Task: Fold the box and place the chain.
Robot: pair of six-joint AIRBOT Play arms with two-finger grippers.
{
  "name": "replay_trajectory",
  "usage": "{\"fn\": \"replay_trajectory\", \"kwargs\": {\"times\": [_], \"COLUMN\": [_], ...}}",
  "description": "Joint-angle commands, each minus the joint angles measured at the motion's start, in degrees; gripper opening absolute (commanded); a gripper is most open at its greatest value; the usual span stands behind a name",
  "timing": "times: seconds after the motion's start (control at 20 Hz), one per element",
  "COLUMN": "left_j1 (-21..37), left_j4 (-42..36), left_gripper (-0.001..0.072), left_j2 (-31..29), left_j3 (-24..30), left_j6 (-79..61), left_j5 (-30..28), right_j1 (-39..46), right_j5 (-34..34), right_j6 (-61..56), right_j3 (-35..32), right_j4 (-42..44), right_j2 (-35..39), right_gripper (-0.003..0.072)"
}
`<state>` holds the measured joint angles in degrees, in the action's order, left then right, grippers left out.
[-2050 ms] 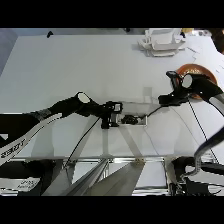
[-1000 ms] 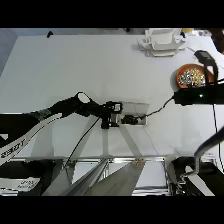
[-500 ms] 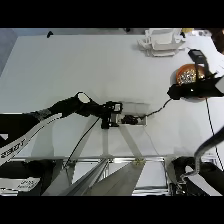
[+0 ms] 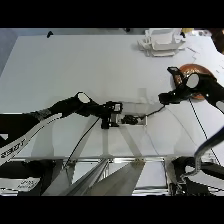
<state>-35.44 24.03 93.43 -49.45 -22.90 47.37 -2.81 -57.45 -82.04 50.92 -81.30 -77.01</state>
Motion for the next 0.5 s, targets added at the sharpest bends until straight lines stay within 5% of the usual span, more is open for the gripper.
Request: {"fn": "replay_trajectory", "kwargs": {"times": [0.0,0.45], "left_j1": [0.0,0.0], "left_j4": [0.0,0.0], "left_gripper": [0.0044,0.0044], "left_j2": [0.0,0.0], "left_j3": [0.0,0.0], "left_j6": [0.0,0.0], "left_j5": [0.0,0.0], "right_j1": [0.0,0.0], "right_j5": [1.0,0.1], "right_j6": [-0.7,-3.7], "right_j3": [0.0,-0.2], "right_j4": [-1.3,-3.6], "right_j2": [-3.1,-3.1], "right_gripper": [0.0257,0.0225]}}
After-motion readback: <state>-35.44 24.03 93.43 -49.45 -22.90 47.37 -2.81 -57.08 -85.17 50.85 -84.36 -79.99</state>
